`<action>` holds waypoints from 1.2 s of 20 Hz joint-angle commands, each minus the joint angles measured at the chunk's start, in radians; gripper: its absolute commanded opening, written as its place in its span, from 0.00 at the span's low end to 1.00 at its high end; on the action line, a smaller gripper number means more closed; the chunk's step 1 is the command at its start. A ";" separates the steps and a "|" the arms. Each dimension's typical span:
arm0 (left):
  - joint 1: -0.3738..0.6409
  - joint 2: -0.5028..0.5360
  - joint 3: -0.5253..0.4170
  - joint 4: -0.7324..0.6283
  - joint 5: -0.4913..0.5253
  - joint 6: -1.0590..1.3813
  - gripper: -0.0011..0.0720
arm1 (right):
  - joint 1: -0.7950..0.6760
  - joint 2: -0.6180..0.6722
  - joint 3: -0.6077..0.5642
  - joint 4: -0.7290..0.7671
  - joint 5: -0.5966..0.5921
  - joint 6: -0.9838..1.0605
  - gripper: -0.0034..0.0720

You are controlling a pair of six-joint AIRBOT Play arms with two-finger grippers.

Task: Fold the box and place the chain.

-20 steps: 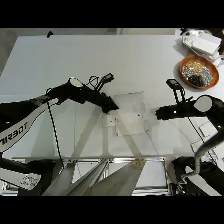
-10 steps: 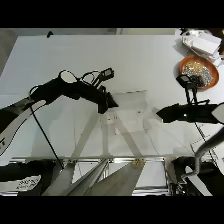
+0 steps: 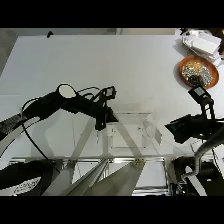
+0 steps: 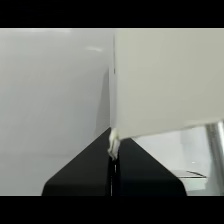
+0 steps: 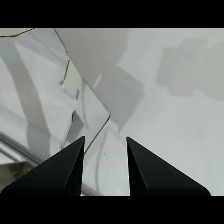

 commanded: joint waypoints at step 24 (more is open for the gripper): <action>-0.006 -0.177 -0.018 -0.128 0.173 0.254 0.03 | 0.000 -0.029 -0.008 -0.006 0.042 -0.192 0.43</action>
